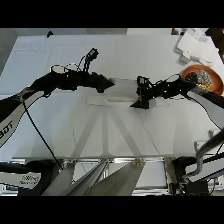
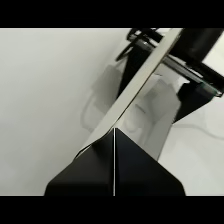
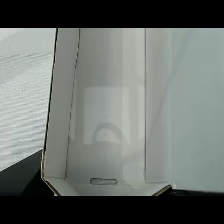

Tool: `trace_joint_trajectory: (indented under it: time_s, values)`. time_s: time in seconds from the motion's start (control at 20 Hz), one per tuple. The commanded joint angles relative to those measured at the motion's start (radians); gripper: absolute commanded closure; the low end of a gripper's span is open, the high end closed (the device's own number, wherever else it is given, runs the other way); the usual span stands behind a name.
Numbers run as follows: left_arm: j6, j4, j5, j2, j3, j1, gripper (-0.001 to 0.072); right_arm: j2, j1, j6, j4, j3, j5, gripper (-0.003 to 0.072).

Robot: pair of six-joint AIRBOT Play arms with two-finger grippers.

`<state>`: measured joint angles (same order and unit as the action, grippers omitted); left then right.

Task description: Fold the box and place the chain.

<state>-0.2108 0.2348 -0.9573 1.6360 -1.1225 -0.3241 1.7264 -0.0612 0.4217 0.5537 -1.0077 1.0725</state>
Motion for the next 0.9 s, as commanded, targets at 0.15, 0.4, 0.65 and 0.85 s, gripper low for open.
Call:
trace_joint_trajectory:
  time_s: [0.15,0.4,0.65,0.85]
  values:
    - [0.084,-0.161,-0.006,-0.003,0.0,0.0,0.0704,0.0,0.001,-0.002,-0.002,0.0,0.001,0.0096]
    - [0.042,-0.181,0.101,0.03,0.0,-0.001,0.0707,0.0,0.001,-0.002,-0.002,0.0,0.001,0.0096]
    - [0.001,-0.182,0.155,0.065,0.0,-0.009,0.0707,0.0,0.001,-0.002,-0.002,0.0,0.001,0.0096]
    - [-0.022,-0.182,0.177,0.066,0.0,-0.016,0.0708,0.0,0.001,-0.002,-0.002,0.0,0.001,0.0096]
